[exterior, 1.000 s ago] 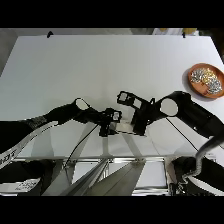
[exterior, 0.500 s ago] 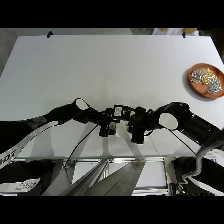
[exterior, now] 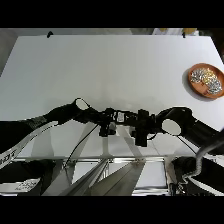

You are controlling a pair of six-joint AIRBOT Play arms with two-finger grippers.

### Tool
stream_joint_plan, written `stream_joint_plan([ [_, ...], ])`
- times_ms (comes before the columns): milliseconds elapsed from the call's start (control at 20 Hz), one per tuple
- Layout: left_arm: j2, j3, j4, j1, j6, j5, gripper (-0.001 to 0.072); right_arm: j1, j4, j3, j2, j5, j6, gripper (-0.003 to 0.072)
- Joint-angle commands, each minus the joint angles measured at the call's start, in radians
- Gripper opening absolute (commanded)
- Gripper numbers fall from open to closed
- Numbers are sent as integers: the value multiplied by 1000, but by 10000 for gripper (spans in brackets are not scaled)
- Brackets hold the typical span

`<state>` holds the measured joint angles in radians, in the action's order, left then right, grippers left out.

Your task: Fold the box and place the chain.

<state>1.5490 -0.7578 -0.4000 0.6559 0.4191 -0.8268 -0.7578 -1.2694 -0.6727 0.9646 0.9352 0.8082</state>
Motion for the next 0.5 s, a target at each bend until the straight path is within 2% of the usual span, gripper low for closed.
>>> stream_joint_plan([
  [0, 0, 0, 0, 0, 0, 0, 253, -1, -21, 23, -13, -59, 26, 249],
  [150, 0, 0, 0, 0, 0, 0, 253, -1, -27, 23, -13, -87, 29, 166],
  [450, 0, 0, 0, 0, 0, 0, 253, 0, -45, 23, -19, -91, 33, 149],
])
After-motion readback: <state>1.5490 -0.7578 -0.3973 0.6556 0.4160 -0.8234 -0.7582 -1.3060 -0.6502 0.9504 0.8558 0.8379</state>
